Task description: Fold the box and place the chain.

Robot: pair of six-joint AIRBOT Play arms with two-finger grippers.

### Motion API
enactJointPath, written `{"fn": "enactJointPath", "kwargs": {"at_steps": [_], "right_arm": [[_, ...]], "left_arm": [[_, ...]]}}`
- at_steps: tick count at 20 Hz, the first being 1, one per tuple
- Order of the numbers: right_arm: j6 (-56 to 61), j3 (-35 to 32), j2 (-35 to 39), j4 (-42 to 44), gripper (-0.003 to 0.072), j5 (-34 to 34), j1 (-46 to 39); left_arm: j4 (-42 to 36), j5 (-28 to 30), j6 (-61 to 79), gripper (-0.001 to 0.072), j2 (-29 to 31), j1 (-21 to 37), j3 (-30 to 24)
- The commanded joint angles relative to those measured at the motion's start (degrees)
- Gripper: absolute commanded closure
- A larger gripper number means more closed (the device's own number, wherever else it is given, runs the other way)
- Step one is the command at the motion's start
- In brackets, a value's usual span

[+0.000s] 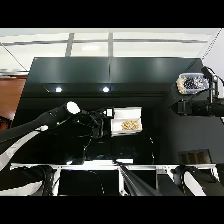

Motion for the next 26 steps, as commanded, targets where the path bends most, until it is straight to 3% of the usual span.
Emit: {"fn": "enactJointPath", "kwargs": {"at_steps": [1, 19, 22, 23, 25, 26], "right_arm": [[0.00, 0.07, 0.02, 0.02, 0.0405, 0.17, 0.00], [0.00, 0.07, 0.02, 0.02, 0.0405, 0.13, 0.00], [-0.04, -0.70, 0.00, 0.02, 0.0443, -0.09, 0.00], [-0.04, -1.38, 0.00, 0.13, 0.0443, -0.61, 0.00], [-0.07, -3.26, 0.00, 1.84, 0.0443, -2.56, 0.13], [-0.04, -4.04, -0.04, 2.34, 0.0443, -3.98, 0.72]], "left_arm": [[-0.26, 0.55, -0.09, -0.0001, 0.00, -0.26, 0.04], [-5.86, 1.81, -0.02, 0.0000, 0.00, -0.33, 0.07], [-5.81, 2.25, 0.70, 0.0011, 0.00, -0.87, 0.07], [-5.79, 2.89, 0.90, 0.0054, 0.00, -1.11, 0.07], [-5.79, 3.78, 0.87, 0.0319, 0.00, -1.36, 0.07], [-5.79, 3.80, 0.87, 0.0360, 0.00, -1.33, 0.07]]}}
